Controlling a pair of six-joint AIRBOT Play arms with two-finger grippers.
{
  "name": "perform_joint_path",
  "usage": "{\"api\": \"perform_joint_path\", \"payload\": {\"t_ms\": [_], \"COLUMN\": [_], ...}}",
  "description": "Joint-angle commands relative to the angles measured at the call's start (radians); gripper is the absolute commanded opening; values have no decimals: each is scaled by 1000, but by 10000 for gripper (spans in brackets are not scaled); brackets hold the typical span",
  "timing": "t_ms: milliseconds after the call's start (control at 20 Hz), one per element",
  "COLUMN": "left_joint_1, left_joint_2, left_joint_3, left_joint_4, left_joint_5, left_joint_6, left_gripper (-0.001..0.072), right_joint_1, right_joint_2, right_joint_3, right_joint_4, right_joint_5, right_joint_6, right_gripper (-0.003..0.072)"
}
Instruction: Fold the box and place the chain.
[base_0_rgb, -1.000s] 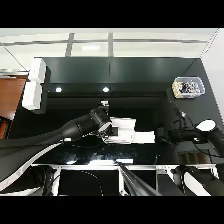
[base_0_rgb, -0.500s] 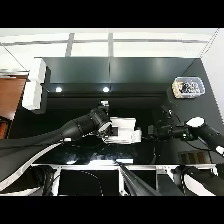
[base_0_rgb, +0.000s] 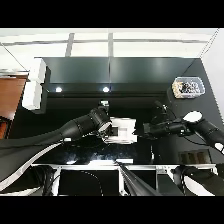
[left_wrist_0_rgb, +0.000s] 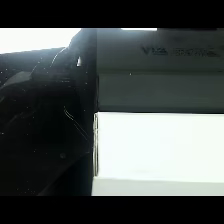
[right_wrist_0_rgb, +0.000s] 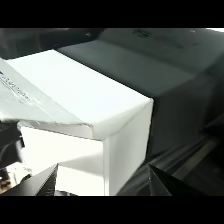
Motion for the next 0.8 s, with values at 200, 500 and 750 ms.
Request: {"api": "perform_joint_path", "payload": {"t_ms": [200,500,750], "left_joint_1": [0,0,1], "left_joint_2": [0,0,0], "left_joint_3": [1,1,1], "left_joint_4": [1,2,5], "left_joint_5": [-1,-1,0], "left_joint_6": [0,0,0], "left_gripper": [28,28,28], "right_joint_1": [311,441,519], "right_joint_2": [-1,-6,-82], "right_joint_3": [151,215,304], "right_joint_4": [-374,-580,-795], "right_joint_5": [-229,-247,-146], "right_joint_6": [427,696,890], "right_gripper": [545,435,433]}}
